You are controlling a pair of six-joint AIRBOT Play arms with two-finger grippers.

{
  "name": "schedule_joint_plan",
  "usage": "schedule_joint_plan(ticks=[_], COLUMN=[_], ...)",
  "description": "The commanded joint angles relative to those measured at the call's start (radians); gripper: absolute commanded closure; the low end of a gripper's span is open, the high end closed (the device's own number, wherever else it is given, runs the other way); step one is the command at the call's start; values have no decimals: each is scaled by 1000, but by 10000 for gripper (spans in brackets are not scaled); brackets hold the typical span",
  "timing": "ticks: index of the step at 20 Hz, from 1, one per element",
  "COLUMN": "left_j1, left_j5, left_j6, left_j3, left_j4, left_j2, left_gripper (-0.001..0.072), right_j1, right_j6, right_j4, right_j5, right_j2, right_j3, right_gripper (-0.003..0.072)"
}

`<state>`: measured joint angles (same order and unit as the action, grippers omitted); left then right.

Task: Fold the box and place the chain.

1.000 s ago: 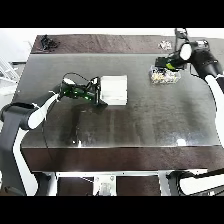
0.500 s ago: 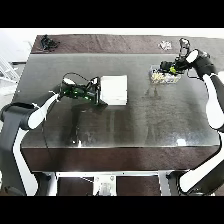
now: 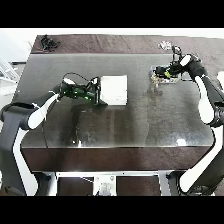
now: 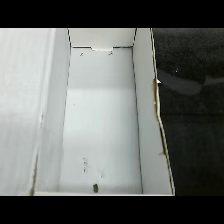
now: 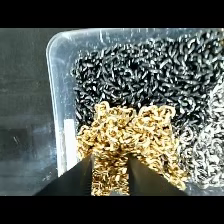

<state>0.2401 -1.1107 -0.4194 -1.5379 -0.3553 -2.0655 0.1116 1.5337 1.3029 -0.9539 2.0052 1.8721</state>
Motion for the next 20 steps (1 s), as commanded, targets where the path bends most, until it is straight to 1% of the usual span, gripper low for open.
schedule_joint_plan(ticks=[1, 4, 9, 11, 15, 20], left_j1=[1, 1, 1, 1, 1, 1], left_j5=[0, 0, 0, 0, 0, 0], left_j6=[0, 0, 0, 0, 0, 0], left_j3=[0, 0, 0, 0, 0, 0], left_j4=[0, 0, 0, 0, 0, 0], left_j2=[0, 0, 1, 0, 0, 0], left_gripper=[357, 357, 357, 357, 357, 357], right_j1=[0, -5, -32, -42, -65, -131], right_j6=[-2, -2, 3, 19, 29, 25], right_j4=[-3, -29, -19, 29, 142, 177], right_j5=[-12, -12, -21, -31, -86, -112], right_j2=[8, 8, -27, -74, -194, -401], right_j3=[2, 3, 30, 32, 33, 33], right_gripper=[547, 673, 676, 676, 676, 676])
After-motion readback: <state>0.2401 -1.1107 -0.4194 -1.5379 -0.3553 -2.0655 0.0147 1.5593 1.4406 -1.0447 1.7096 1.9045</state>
